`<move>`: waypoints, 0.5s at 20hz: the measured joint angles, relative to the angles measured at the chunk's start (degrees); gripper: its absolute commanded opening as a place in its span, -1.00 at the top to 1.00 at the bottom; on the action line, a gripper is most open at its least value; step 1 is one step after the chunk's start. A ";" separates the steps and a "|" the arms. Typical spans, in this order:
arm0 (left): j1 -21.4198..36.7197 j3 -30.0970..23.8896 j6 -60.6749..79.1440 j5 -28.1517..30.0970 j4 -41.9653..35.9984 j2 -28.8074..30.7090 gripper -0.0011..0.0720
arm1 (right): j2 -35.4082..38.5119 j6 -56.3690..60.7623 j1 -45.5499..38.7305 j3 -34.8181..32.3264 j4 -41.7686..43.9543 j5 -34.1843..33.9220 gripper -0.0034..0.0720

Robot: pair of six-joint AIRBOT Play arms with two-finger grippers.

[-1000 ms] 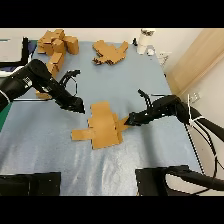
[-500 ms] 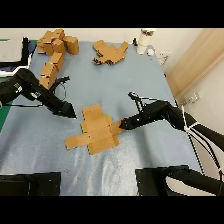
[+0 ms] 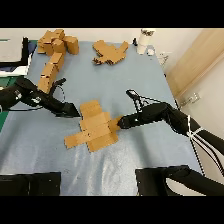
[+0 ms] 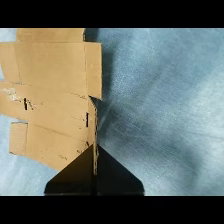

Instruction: Fold the box.

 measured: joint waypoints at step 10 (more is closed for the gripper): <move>-4.22 -0.42 9.38 8.13 -13.38 -10.27 -0.94 | 0.96 0.02 0.37 -0.37 1.77 0.15 0.91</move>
